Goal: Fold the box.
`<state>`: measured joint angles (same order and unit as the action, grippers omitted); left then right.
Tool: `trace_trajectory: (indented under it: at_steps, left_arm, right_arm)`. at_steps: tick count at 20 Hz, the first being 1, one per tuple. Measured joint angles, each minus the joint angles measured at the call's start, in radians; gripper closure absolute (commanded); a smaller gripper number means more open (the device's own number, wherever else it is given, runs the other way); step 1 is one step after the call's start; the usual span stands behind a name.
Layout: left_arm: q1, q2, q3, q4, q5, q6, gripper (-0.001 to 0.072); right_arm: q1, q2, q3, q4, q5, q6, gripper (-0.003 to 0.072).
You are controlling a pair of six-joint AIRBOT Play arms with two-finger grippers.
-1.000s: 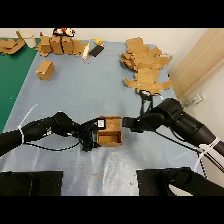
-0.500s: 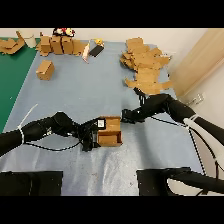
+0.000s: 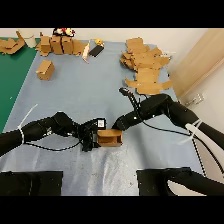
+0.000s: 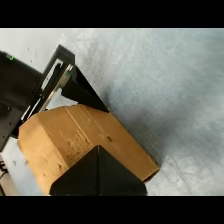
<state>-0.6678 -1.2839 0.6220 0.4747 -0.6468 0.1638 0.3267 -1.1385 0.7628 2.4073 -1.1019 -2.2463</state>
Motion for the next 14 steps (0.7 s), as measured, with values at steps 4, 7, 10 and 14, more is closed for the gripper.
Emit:
trace_trajectory:
  at_steps: [4,7,10,14]
  left_arm:
    - [0.0,0.0,0.0,0.0,0.0,0.0,0.0233]
    - [0.0,0.0,0.0,0.0,0.0,0.0,0.0233]
    - [0.0,0.0,0.0,0.0,0.0,0.0,0.0233]
    - [0.0,0.0,0.0,0.0,0.001,0.0,0.0233]
  right_arm:
    - [0.066,0.087,-0.068,-0.047,0.042,-0.032,0.0684]
    - [0.124,0.132,-0.103,-0.099,0.072,-0.042,0.0684]
    - [0.193,0.177,-0.132,-0.174,0.126,-0.048,0.0684]
    - [0.296,0.262,-0.153,-0.314,0.235,-0.049,0.0683]
